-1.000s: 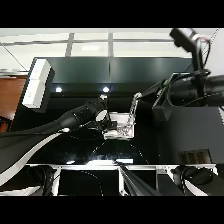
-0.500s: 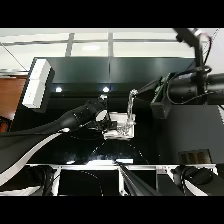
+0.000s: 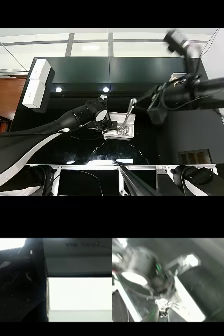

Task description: Fold the box and place the chain.

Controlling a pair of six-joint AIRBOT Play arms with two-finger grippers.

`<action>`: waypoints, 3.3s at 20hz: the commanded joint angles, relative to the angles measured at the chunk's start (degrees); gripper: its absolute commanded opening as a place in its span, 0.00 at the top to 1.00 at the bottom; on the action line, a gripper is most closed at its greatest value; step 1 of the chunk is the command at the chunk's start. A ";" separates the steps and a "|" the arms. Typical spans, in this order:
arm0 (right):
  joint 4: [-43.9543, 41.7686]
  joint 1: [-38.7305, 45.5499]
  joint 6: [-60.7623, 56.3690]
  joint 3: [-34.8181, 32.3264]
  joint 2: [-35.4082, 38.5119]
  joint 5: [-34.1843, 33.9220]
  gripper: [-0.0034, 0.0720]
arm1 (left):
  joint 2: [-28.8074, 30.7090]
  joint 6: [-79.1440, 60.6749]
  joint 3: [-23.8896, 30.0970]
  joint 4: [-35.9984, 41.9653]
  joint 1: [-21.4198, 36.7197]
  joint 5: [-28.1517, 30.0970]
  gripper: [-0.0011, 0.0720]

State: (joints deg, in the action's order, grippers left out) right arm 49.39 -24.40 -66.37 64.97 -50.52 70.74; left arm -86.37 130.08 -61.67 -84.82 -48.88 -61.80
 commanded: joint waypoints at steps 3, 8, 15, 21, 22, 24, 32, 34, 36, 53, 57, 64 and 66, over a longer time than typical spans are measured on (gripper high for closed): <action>-2.45 -0.61 -1.14 -18.08 -0.68 -12.35 0.94 | 0.02 0.00 -0.04 -0.02 0.04 0.09 0.94; -7.41 -2.43 -1.14 -24.81 -3.30 -17.25 0.93 | 0.02 0.00 -0.04 -0.02 0.04 0.20 0.94; -1.14 5.51 -1.09 -20.70 -2.86 -8.11 0.48 | 0.02 0.00 -0.04 0.00 0.04 0.09 0.94; 0.48 15.98 -0.79 -17.97 0.15 2.12 0.48 | 0.02 0.31 -0.04 -0.20 0.46 0.44 0.94; 0.70 16.44 -0.66 -17.97 0.50 3.28 0.48 | 0.02 0.52 -0.04 -0.15 0.68 0.26 0.94; 1.03 16.61 -0.66 -17.97 0.72 4.37 0.48 | 0.13 0.90 -0.07 -0.15 0.79 -0.48 0.93; 1.73 16.61 -0.68 -17.97 0.72 4.07 0.48 | 10.38 -11.98 -2.19 -4.57 0.72 -6.62 0.31; 1.75 16.61 -0.66 -17.97 0.72 4.00 0.48 | 15.21 -19.23 -2.19 -5.81 1.90 -10.38 0.31; 1.73 16.61 -0.68 -17.97 0.72 4.04 0.48 | 19.39 -26.47 -1.92 -5.55 6.99 -13.84 0.31; 1.86 16.61 -0.68 -17.99 0.72 3.80 0.48 | 20.63 -120.52 23.50 32.54 22.91 8.55 0.02; 1.92 16.61 -0.68 -18.01 0.72 3.76 0.48 | 17.53 -132.96 23.52 33.44 22.93 8.74 0.02; 1.90 16.61 -0.70 -18.01 0.72 2.40 0.48 | 14.51 -141.48 23.52 49.75 22.93 10.64 0.02; 1.88 16.59 -0.70 -18.01 0.70 2.36 0.48 | 14.01 -142.14 23.52 49.77 23.43 10.78 0.02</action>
State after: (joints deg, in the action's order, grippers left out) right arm 51.29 -7.81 -67.05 46.94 -49.84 73.41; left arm -71.40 -8.49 -38.15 -39.90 -25.87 -51.42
